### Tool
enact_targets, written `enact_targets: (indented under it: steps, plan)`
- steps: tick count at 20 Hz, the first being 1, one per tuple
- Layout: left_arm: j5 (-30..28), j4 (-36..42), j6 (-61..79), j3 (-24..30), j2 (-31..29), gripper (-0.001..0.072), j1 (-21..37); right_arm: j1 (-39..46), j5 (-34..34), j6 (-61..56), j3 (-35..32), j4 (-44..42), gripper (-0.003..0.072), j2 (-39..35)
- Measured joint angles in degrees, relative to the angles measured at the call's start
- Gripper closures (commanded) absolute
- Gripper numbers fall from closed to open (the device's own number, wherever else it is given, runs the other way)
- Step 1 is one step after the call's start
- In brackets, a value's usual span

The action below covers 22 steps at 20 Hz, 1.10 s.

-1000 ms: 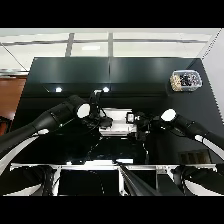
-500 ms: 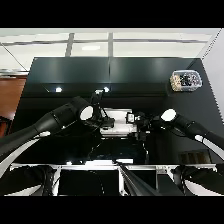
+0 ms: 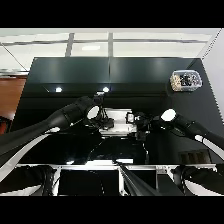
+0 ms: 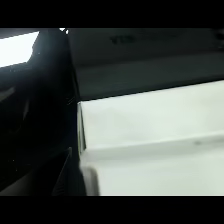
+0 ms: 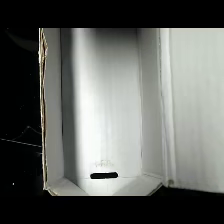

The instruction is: Fold the box and place the chain.

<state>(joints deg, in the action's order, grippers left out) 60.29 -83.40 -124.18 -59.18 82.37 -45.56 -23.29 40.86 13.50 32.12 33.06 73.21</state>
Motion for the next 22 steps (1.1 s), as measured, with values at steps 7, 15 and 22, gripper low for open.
enact_targets:
  steps: [7,15,22]
  plan:
    - [2.32,-0.44,-2.86,-0.81,1.68,0.0330,-0.07,0.00,0.00,0.02,0.00,0.00,0.0603,0.00]
    - [3.26,-1.84,-5.25,-1.57,2.91,0.0556,-2.27,0.00,0.00,0.02,0.00,0.02,0.0603,0.00]
    - [3.54,-2.97,-6.56,-2.34,3.04,0.0686,-2.47,0.00,0.00,0.00,0.00,0.02,0.0603,0.00]
